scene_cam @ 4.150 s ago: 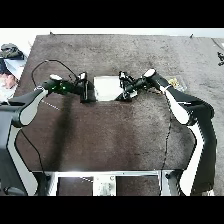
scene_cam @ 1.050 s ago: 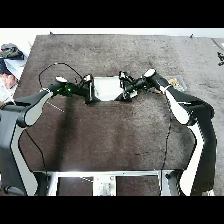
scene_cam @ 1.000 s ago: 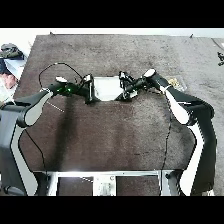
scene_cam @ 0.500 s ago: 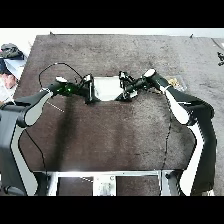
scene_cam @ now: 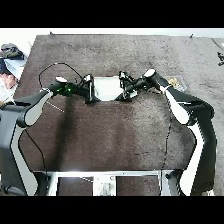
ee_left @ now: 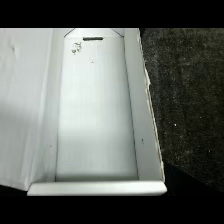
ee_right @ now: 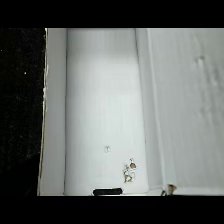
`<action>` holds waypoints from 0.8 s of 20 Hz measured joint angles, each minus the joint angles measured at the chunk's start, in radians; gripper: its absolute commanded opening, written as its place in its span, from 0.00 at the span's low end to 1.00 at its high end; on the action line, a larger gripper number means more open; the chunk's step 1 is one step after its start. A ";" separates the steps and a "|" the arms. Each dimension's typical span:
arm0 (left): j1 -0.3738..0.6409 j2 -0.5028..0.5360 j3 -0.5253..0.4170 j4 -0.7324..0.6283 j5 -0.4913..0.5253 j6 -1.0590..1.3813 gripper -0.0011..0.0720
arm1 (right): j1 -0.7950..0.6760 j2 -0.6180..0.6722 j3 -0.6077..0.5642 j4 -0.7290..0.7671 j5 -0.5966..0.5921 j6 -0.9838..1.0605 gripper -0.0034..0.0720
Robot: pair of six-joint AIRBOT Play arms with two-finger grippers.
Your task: Fold the box and place the chain.
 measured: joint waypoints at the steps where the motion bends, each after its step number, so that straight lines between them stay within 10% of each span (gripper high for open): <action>1: 0.000 0.000 0.000 0.000 0.000 0.000 0.44 | 0.000 0.000 0.000 0.000 0.000 0.000 0.26; 11: 0.000 0.000 0.000 0.000 0.001 0.000 0.43 | 0.000 0.000 0.000 0.002 0.000 0.000 0.29; 13: 0.000 0.000 0.000 0.000 0.001 0.000 0.43 | 0.000 0.002 0.000 0.002 0.002 0.000 0.84; 16: 0.000 0.000 0.000 0.000 0.002 0.001 0.43 | -0.003 0.012 -0.001 -0.013 0.008 0.020 0.84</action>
